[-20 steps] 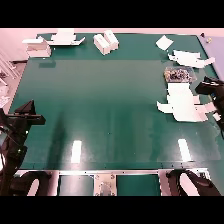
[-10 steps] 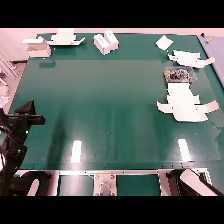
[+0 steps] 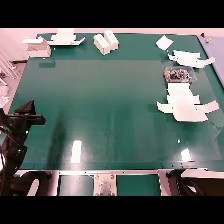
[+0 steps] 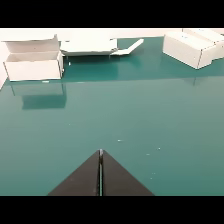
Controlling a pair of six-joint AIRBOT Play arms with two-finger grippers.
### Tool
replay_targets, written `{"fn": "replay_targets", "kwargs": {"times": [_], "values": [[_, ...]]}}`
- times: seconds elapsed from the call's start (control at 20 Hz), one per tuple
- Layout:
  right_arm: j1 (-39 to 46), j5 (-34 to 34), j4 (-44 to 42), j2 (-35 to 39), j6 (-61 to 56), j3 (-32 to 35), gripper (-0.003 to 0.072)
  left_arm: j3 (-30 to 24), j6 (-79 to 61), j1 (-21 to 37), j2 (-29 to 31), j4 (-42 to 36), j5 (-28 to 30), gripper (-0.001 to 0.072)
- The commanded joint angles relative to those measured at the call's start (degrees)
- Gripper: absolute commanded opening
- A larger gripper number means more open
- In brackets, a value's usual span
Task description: Fold the box and place the chain.
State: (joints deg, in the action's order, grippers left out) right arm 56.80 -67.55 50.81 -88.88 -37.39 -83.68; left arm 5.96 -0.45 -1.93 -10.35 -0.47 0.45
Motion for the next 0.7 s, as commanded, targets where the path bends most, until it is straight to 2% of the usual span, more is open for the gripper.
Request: {"fn": "replay_targets", "kwargs": {"times": [0.0,0.1,0.2,0.35,0.5,0.65], "values": [[0.3,-8.6,3.5,-8.7,-1.4,-11.2,0.0389,0.1,0.0,0.0,0.0,0.0,0.0,0.0022],[-0.1,-8.7,3.9,-12.3,-1.4,-15.1,0.0391,0.1,0.0,0.0,0.0,0.0,0.0,0.0023],[-0.7,-10.6,3.9,-15.3,-1.4,-17.2,0.0451,0.0,0.0,0.0,0.0,0.0,0.0,0.0022],[-1.8,-14.7,3.9,-18.9,-1.4,-17.9,0.0453,0.1,0.0,0.0,0.0,0.0,0.0,0.0022],[-2.7,-18.6,3.6,-21.7,-1.4,-17.9,0.0525,0.1,0.0,0.0,0.0,0.0,0.0,0.0022],[-2.8,-19.8,3.7,-22.5,-1.4,-17.9,0.0525,0.1,0.0,0.0,0.0,0.0,0.0,0.0022]]}}
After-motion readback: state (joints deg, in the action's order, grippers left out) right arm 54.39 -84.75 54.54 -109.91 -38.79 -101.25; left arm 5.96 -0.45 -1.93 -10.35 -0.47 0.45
